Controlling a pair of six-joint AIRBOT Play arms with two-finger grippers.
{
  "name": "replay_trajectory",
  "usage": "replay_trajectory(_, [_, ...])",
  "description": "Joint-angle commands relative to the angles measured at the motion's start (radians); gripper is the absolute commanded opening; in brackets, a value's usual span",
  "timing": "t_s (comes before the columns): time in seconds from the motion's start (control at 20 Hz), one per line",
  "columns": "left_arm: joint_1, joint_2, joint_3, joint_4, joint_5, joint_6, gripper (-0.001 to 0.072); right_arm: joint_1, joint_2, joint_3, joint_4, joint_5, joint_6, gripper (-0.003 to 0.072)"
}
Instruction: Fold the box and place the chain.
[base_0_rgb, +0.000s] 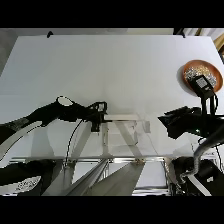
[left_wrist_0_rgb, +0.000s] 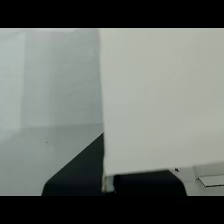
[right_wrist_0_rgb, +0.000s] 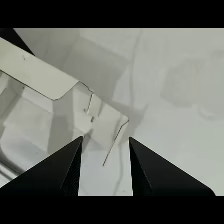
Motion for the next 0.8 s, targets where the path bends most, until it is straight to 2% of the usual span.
replay_trajectory(0.0, [-0.002, -0.017, 0.039, -0.004, -0.001, 0.004, 0.0003, 0.001, 0.001, 0.001, 0.001, 0.001, 0.0, 0.032])
replay_trajectory(0.35, [-0.044, -0.084, 0.062, 0.004, 0.014, 0.005, 0.0004, 0.001, 0.001, 0.001, 0.0, 0.002, 0.0, 0.032])
replay_trajectory(0.75, [-0.046, -0.086, 0.062, 0.012, 0.055, 0.005, 0.0005, 0.001, 0.001, 0.001, 0.0, 0.004, 0.0, 0.0319])
